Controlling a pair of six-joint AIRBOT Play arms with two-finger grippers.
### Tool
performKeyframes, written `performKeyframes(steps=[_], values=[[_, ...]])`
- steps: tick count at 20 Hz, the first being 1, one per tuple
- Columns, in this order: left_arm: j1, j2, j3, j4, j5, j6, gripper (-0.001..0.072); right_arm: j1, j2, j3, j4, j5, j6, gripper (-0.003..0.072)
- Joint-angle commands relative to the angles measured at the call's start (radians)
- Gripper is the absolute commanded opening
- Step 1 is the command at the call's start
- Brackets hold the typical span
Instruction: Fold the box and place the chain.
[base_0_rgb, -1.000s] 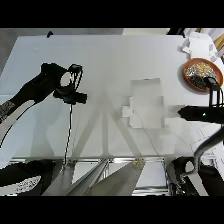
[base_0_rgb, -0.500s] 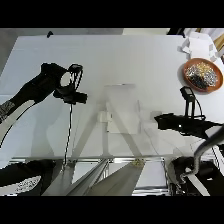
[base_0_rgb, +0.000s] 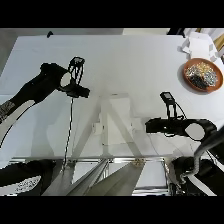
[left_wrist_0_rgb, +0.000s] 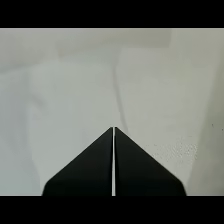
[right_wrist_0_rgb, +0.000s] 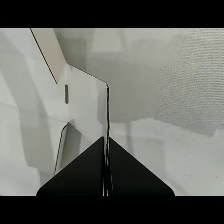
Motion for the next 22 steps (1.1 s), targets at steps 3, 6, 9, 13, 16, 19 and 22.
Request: performKeyframes(steps=[3, 6, 9, 13, 16, 19, 22], values=[[0.018, -0.004, 0.000, -0.066, 0.024, 0.331, 0.0552, 0.011, -0.029, -0.001, -0.003, -0.027, 0.007, 0.0016], [0.109, -0.005, 0.000, -0.463, -0.086, 0.729, 0.0553, 0.011, -0.029, -0.001, -0.003, -0.032, 0.007, 0.0016], [0.261, -0.012, 0.000, -0.962, -0.275, 1.075, 0.0552, 0.011, -0.029, -0.001, -0.003, -0.032, 0.007, 0.0016], [0.328, -0.024, -0.002, -0.952, -0.401, 1.184, 0.0554, 0.011, -0.029, -0.001, -0.003, -0.032, 0.008, 0.0016], [0.306, -0.042, -0.055, -1.009, -0.376, 1.241, 0.0571, 0.011, -0.029, -0.001, -0.001, -0.032, 0.008, 0.0016], [0.264, -0.072, -0.121, -1.030, -0.346, 1.301, 0.0571, 0.011, -0.029, -0.001, 0.004, -0.033, 0.008, 0.0016], [0.251, -0.119, -0.163, -1.040, -0.332, 1.301, 0.0572, 0.011, -0.029, -0.001, 0.004, -0.035, 0.008, 0.0016]])
